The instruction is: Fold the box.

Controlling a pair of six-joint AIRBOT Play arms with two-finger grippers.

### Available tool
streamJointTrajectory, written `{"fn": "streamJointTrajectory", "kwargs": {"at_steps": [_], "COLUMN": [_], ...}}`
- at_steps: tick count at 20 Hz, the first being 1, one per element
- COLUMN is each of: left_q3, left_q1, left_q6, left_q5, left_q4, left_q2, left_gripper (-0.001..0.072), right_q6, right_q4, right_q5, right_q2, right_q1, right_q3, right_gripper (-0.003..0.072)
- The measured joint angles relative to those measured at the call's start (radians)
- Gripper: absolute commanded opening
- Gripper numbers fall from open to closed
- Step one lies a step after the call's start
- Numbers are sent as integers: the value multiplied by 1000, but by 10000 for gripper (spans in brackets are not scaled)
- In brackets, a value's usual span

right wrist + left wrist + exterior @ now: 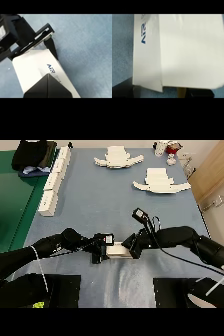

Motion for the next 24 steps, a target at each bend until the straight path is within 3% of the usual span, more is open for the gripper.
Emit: {"fn": "streamJointTrajectory", "kwargs": {"at_steps": [7, 12, 14, 16, 24], "left_q3": [0, 0, 0, 0, 0], "left_q1": [0, 0, 0, 0, 0], "left_q6": [0, 0, 0, 0, -1], "left_q5": [0, 0, 0, 0, 0], "left_q4": [0, 0, 0, 0, 0], "left_q2": [0, 0, 0, 0, 0], "left_gripper": [455, 456, 455, 455, 455], "right_q6": [-32, -37, -38, -54, -174], "right_q4": [-122, -219, -268, -322, -454], "right_q5": [217, 246, 225, 205, 180], "right_q2": [52, 58, 59, 59, -12], "right_q1": [184, 210, 214, 221, 241], "right_q3": [-85, -79, -58, -41, -14], "right_gripper": [26, 458, 487, 606, 583]}}
